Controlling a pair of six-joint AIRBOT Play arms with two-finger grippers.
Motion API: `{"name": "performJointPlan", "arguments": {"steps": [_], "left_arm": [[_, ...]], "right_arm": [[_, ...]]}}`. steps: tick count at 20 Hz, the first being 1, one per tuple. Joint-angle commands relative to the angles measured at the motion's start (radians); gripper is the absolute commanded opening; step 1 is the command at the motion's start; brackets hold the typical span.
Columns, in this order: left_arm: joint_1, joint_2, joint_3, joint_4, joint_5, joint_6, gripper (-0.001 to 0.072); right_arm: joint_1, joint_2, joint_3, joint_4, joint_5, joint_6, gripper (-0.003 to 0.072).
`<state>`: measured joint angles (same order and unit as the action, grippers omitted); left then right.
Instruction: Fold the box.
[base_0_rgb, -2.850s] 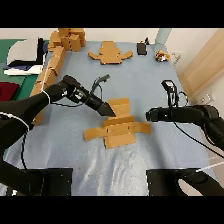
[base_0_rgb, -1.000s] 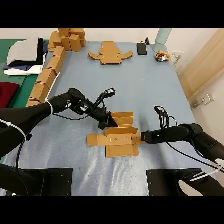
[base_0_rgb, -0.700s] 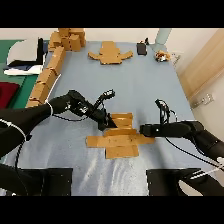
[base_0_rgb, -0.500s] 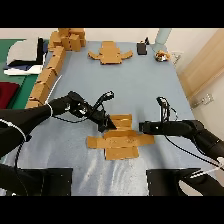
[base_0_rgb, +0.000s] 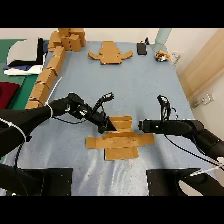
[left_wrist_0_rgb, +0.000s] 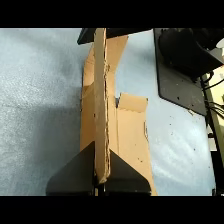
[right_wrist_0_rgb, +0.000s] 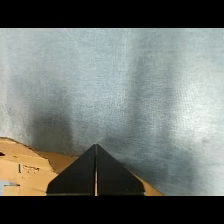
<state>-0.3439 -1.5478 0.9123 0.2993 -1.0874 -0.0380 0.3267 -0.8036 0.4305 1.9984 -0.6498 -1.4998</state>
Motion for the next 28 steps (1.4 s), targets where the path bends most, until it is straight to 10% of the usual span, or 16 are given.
{"name": "performJointPlan", "arguments": {"steps": [1,10,20,24,28], "left_arm": [[0.0,0.0,0.0,0.0,-0.029,-0.005,0.0015],[0.001,0.0,0.001,-0.004,-0.056,-0.006,0.0015],[0.001,0.0,0.001,-0.004,-0.056,-0.006,0.0015],[0.001,0.0,0.001,-0.004,-0.056,-0.006,0.0015],[0.001,0.0,0.001,-0.004,-0.056,-0.006,0.0015]], "right_arm": [[0.0,0.001,0.003,0.017,-0.037,-0.001,0.0003],[0.198,0.274,0.044,-0.144,-0.368,0.203,0.0002],[1.024,0.214,0.031,-0.671,-0.42,0.279,0.0004],[1.114,0.171,-0.004,-0.753,-0.401,0.277,0.0311],[1.114,0.141,-0.029,-0.756,-0.33,0.268,0.0366]]}}
